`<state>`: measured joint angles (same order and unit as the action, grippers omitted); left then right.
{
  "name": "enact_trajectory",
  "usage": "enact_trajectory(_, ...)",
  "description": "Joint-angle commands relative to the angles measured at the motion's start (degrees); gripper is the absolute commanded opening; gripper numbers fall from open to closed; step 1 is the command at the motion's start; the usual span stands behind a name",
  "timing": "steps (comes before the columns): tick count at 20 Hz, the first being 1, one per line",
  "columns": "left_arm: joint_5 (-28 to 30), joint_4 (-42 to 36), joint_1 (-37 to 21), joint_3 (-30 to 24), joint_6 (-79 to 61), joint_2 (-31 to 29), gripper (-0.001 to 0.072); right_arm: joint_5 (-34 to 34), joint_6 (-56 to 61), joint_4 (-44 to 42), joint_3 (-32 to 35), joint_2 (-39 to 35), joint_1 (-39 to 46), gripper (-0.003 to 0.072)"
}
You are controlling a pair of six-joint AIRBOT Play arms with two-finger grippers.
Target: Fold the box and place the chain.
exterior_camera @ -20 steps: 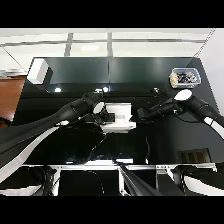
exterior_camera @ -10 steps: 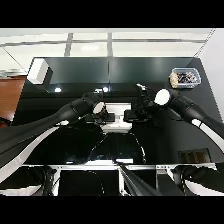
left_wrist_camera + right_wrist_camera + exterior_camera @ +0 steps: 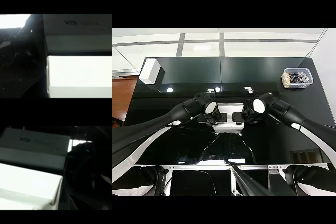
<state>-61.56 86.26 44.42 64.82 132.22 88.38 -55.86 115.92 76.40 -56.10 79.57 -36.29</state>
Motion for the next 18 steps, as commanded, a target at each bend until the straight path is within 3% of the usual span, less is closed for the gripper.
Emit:
enact_trajectory(1,-0.09,0.02,0.0,0.04,-0.02,0.0,0.0027,-4.55,5.73,7.21,-3.08,2.23,-2.23,0.0467)
enact_trajectory(3,-0.09,0.0,0.0,0.04,-0.02,0.0,0.0027,-4.52,6.71,7.04,-3.54,3.1,-2.64,0.0352)
enact_trajectory(8,-0.13,0.0,0.0,0.04,-0.02,0.0,0.0027,-7.91,9.01,7.93,-6.84,7.19,-2.89,0.0352)
enact_trajectory(9,-0.13,0.0,0.0,0.04,-0.02,0.0,0.0027,-8.52,9.29,7.91,-7.17,7.67,-2.89,0.0321)
enact_trajectory(10,-0.13,0.0,0.0,0.04,-0.02,0.0,0.0027,-8.63,9.29,7.85,-7.28,7.8,-2.89,0.0233)
enact_trajectory(11,-0.15,0.0,0.0,0.04,-0.02,0.0,0.0027,-8.68,9.57,7.67,-7.3,7.8,-2.89,0.023)
enact_trajectory(12,-0.15,0.0,0.0,0.04,-0.02,0.0,0.0027,-8.72,9.2,7.21,-7.34,7.8,-2.86,0.0004)
enact_trajectory(17,-0.2,0.0,0.0,0.04,-0.02,0.0,0.0027,-8.68,9.11,6.16,-7.96,7.82,-2.86,0.0019)
enact_trajectory(18,-0.2,0.0,0.0,0.04,-0.02,0.0,0.0027,-8.87,9.14,6.16,-7.96,7.82,-2.86,0.0133)
